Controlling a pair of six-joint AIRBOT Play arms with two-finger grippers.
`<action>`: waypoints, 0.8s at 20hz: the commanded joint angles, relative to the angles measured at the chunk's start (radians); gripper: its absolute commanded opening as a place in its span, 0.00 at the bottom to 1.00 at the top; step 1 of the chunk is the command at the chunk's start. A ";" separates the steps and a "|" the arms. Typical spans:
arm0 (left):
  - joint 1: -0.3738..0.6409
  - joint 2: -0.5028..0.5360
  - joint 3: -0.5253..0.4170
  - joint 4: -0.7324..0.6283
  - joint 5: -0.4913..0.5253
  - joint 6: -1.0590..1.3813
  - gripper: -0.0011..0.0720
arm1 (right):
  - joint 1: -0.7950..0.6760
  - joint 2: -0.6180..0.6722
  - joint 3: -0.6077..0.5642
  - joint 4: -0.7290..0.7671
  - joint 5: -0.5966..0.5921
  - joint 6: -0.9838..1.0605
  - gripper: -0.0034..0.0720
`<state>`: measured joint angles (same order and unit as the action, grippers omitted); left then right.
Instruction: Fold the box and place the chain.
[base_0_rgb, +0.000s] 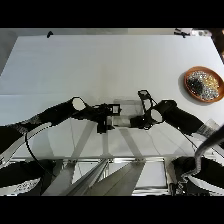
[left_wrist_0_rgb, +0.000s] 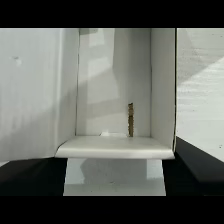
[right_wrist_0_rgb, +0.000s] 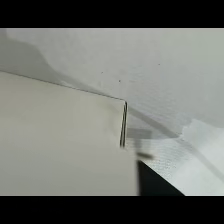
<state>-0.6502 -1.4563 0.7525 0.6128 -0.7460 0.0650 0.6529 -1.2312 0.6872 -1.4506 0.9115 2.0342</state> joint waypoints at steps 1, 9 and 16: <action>0.000 0.001 0.001 0.002 0.001 0.005 0.03 | 0.002 -0.002 0.000 -0.024 -0.002 0.004 0.06; 0.000 0.001 0.001 0.002 0.001 0.005 0.03 | 0.002 -0.002 0.009 -0.058 -0.013 0.004 0.39; 0.000 0.001 0.001 0.002 0.001 0.005 0.03 | 0.002 -0.007 0.068 -0.099 0.031 0.003 0.39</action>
<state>-0.6502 -1.4563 0.7525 0.6147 -0.7456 0.0692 0.6544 -1.2346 0.7399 -1.5322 0.9138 2.0384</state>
